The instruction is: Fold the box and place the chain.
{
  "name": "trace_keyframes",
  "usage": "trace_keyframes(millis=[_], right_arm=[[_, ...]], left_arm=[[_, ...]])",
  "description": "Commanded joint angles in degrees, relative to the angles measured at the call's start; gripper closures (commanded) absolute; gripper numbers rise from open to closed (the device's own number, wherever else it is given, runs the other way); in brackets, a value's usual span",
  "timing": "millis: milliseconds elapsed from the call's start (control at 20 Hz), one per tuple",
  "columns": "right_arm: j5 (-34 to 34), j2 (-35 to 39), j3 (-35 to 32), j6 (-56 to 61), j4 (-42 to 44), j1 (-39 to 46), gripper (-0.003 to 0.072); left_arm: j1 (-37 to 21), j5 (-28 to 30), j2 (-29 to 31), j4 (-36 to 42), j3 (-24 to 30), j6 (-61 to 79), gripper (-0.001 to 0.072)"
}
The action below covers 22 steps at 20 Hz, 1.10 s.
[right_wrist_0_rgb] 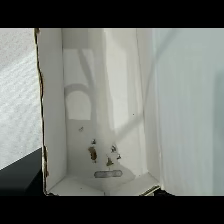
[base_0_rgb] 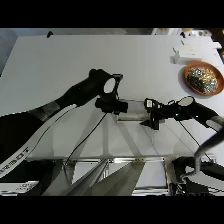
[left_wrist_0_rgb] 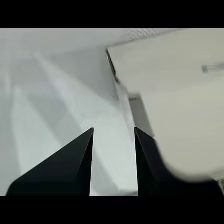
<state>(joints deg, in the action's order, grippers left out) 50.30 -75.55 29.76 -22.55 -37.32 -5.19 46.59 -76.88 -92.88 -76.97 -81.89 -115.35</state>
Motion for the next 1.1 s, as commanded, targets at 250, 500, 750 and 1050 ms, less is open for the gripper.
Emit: trace_keyframes(millis=[250, 500, 750, 1050], right_arm=[[0.02, 0.00, 0.00, 0.00, 0.02, -0.04, 0.0347], [0.02, 0.00, 0.00, 0.00, 0.02, -0.04, 0.0347], [0.02, 0.00, 0.00, -0.02, 0.02, -0.04, 0.0347], [0.02, 0.00, 0.00, -0.02, 0.02, -0.04, 0.0347]], left_arm=[[-5.86, 0.57, 16.50, 0.55, 11.52, 52.09, 0.0004], [-16.17, 28.20, 19.08, 25.27, 33.59, 112.78, 0.0004], [-19.63, 30.99, 7.34, 53.13, 34.51, 141.33, 0.0000], [-18.58, 30.12, 1.36, 62.55, 34.40, 151.32, 0.0000]])
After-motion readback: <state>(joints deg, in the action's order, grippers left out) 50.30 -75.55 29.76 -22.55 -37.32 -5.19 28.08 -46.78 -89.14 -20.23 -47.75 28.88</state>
